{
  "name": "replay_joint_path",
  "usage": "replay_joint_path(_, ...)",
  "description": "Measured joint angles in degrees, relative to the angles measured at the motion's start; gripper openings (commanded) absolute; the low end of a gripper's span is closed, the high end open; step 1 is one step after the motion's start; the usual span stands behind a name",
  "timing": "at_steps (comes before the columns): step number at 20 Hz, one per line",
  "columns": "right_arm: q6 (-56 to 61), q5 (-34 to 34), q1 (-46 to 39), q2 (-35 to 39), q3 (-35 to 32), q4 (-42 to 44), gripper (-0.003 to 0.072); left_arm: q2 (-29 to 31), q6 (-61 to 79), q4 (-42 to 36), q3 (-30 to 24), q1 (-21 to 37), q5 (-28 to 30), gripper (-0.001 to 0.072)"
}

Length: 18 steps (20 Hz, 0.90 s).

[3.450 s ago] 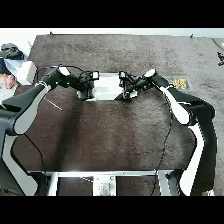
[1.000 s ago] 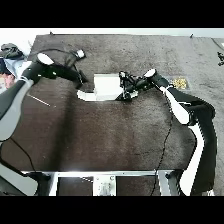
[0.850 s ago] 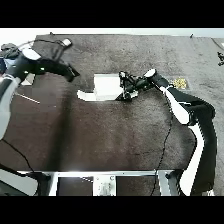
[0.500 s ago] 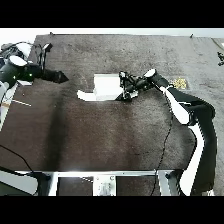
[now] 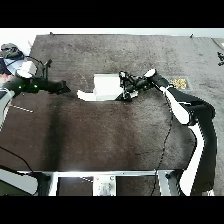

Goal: Fold the box and place the chain.

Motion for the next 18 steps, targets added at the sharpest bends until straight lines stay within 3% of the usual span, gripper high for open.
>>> replay_joint_path(10,-0.02,0.0,0.0,0.0,0.0,0.0,0.027,-8.07,1.36,-8.85,-0.66,-6.82,2.19,0.001)
replay_joint_path(18,0.0,0.0,0.0,0.0,0.0,0.0,0.027,-9.55,6.16,-18.58,0.87,-8.09,0.79,0.0011)
